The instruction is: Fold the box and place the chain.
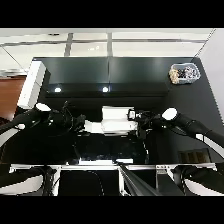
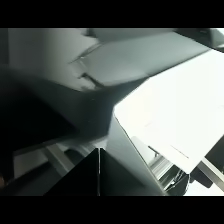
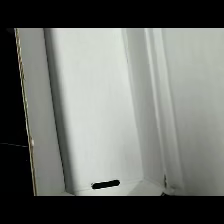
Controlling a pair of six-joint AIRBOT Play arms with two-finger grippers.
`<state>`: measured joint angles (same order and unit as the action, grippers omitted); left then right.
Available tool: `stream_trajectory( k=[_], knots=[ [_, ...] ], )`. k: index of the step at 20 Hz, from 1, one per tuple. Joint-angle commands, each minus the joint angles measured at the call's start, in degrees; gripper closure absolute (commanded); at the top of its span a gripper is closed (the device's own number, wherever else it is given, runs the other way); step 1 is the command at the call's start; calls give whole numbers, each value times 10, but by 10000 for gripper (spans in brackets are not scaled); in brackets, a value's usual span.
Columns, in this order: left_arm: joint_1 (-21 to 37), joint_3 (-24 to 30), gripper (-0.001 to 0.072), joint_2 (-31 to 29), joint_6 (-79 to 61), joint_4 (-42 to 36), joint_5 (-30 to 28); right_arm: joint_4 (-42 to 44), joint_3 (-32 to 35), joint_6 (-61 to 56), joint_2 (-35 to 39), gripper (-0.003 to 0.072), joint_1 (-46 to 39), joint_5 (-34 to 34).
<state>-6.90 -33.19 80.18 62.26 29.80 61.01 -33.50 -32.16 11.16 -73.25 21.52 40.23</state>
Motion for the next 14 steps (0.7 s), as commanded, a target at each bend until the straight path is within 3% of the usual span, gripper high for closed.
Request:
stream_trajectory(
  k=[1, 3, 4, 5, 6, 14],
  knots=[
    [-11, -9, 686, 7, -64, -29, 22, 0, 0, 0, 0, 488, 0, 0],
    [-11, -25, 654, 7, -72, -28, 33, 0, 0, 0, 0, 488, 0, 0],
    [-11, -34, 477, 7, -80, -28, 38, 0, 0, 0, 0, 488, 0, 0],
    [-11, -44, 188, 7, -81, -29, 43, 0, 0, 0, 0, 488, 0, 0],
    [-11, -52, -11, 7, -80, -29, 49, 0, 0, 0, 0, 488, 0, 0],
    [-83, -68, 5, 7, -61, -27, 38, 0, 0, 0, 0, 488, 0, 0]
  ],
)
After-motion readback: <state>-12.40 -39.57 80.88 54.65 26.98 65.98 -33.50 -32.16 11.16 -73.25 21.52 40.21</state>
